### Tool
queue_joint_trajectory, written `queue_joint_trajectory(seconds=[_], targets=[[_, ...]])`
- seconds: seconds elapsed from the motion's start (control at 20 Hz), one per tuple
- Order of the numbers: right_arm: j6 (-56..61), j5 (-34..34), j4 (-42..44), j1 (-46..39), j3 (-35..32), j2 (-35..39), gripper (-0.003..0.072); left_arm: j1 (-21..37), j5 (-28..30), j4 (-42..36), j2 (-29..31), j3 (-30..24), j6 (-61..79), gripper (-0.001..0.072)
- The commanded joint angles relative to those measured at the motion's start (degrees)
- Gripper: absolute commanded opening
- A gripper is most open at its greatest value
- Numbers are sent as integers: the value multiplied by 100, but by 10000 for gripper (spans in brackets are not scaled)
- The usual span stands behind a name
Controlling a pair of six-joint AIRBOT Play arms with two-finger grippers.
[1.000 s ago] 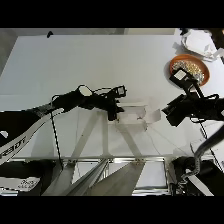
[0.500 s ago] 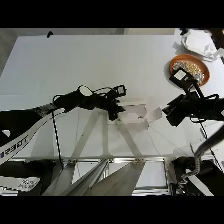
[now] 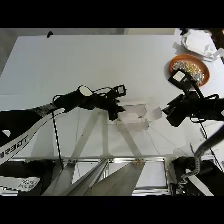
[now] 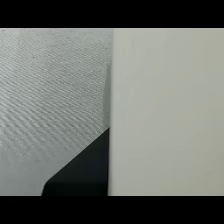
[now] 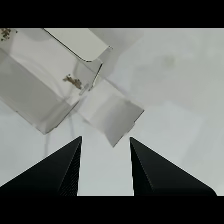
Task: Fold the box and place the chain.
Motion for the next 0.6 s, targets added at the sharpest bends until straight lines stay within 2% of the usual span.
queue_joint_trajectory(seconds=[0.0, 0.55], targets=[[-146, 0, 4, 2, -2, 0, 338, -4, -57, 57, 2, 0, 2, 8], [-146, 0, 7, 2, -4, -111, 338, -4, -315, 820, 11, 70, -118, -1]])
